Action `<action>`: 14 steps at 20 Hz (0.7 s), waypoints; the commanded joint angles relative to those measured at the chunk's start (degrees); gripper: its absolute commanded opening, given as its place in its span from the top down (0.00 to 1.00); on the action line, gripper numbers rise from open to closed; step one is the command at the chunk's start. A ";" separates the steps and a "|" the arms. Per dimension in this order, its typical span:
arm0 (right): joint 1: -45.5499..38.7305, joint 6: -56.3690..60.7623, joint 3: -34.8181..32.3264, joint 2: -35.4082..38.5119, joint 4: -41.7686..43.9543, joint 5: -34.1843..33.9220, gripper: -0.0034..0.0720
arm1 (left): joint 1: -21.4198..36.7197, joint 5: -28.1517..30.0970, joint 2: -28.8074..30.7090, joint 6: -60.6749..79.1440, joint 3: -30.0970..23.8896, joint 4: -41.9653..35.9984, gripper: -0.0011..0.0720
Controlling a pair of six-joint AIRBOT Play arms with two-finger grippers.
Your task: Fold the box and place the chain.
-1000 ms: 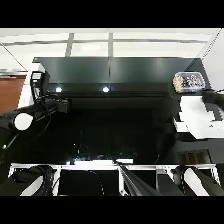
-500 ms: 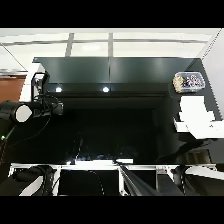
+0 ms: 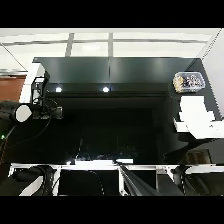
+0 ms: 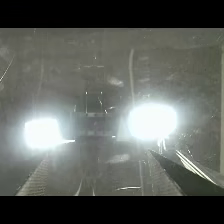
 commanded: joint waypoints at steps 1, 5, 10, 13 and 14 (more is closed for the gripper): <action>2.14 -5.18 0.61 -0.70 -1.33 4.37 0.31 | 0.02 -2.34 -0.02 -0.28 0.04 -0.07 0.01; 1.99 -5.25 0.44 0.74 0.61 9.62 0.93 | 0.02 -2.93 -0.02 -0.28 0.04 -0.07 0.01; 4.59 -5.68 -8.37 9.88 10.29 8.41 0.93 | 0.02 -2.95 -0.02 -0.66 0.04 -0.04 0.01; 7.39 -5.86 -19.74 18.38 14.03 6.86 0.93 | 0.02 -2.84 -0.02 -0.92 0.02 -0.02 0.01; 8.79 -4.85 -24.33 21.77 15.17 5.38 0.93 | 0.02 -2.51 -0.04 -0.92 0.02 -0.02 0.01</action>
